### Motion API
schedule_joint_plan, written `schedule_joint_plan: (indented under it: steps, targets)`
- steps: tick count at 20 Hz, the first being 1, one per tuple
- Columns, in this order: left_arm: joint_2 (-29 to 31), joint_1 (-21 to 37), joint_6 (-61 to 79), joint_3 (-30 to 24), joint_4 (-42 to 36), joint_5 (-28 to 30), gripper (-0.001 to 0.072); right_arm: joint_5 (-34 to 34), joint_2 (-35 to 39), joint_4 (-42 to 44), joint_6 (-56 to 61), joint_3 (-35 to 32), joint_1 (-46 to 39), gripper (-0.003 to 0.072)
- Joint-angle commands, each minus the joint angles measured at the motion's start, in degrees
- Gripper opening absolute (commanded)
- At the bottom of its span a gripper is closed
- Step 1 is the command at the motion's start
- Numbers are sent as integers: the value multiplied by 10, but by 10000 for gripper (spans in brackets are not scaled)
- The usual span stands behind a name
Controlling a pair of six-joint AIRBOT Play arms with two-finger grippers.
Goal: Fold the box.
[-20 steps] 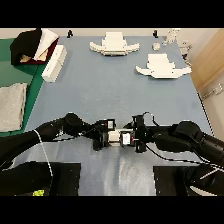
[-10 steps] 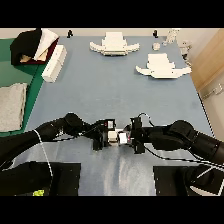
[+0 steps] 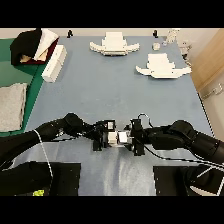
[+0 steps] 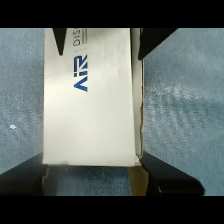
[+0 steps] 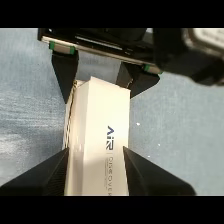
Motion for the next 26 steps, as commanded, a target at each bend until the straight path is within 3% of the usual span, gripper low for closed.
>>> schedule_joint_plan:
  steps: [1, 6, 7, 9, 10, 12, 14, 16, 20, 26]
  targets:
    - [0, 0, -1, 0, -1, 4, 469, -10, 8, 12, -1, 0, 1, 530]
    - [0, 0, -1, 0, -1, 4, 468, -14, 65, 37, 60, 0, -1, 524]
    - [0, 0, -1, 0, -1, 4, 468, -12, 81, 38, 112, 0, -1, 473]
    - [0, 0, -1, 0, -1, 4, 469, 4, 102, 38, 218, -8, -1, 106]
    - [0, 0, -1, 0, -1, 4, 469, 30, 109, 38, 263, -19, -1, 1]
    - [0, 0, -1, 0, -1, 4, 469, 124, 122, 81, 323, -62, 0, 0]
    - [0, 0, -1, 0, -1, 4, 468, 256, 135, 177, 332, -127, 5, 0]
    - [0, 0, -1, 0, -1, 4, 469, 322, 139, 182, 354, -170, 32, 0]
    - [0, 0, -1, 0, -1, 4, 469, 355, 137, 180, 367, -211, 62, 0]
    - [0, 0, -1, 0, -1, 4, 468, 357, 101, 174, 367, -221, 62, 1]
